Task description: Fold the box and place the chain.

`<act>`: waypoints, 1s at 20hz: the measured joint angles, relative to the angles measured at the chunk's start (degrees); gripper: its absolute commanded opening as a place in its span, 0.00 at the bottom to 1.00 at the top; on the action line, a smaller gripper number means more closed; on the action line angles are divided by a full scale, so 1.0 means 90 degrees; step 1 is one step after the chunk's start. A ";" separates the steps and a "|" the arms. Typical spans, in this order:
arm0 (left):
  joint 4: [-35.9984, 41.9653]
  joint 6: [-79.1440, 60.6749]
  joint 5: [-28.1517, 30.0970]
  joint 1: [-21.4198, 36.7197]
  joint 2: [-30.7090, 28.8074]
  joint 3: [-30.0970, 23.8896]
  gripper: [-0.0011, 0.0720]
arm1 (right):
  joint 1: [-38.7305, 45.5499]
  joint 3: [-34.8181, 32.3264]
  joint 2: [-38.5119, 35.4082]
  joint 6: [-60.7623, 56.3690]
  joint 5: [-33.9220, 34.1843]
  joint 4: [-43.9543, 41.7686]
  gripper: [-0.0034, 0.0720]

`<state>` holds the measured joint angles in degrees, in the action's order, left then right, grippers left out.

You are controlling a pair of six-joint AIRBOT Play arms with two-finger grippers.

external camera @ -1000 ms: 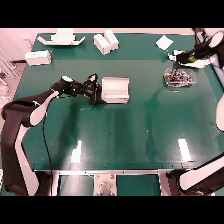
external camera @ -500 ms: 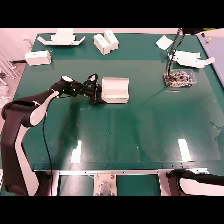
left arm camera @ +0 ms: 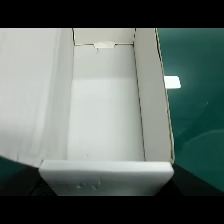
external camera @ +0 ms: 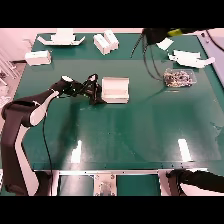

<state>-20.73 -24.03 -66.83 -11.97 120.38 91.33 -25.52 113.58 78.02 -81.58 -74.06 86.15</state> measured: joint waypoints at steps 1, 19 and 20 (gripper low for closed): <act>0.0000 0.0000 -0.0002 0.0000 0.0000 0.0000 0.67 | -0.0109 -0.0107 0.0000 -0.0051 -0.0036 0.0000 0.05; 0.0000 0.0002 -0.0012 0.0000 0.0000 0.0000 0.67 | -0.0559 -0.2679 0.0410 -0.0204 0.1654 -0.0979 0.06; 0.0000 0.0002 -0.0017 0.0000 0.0000 0.0000 0.67 | -0.0551 -0.2705 0.0510 -0.0170 0.1751 -0.0991 0.06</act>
<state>-20.73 -24.01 -66.98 -11.97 120.38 91.33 -30.48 89.23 82.61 -83.11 -58.30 77.23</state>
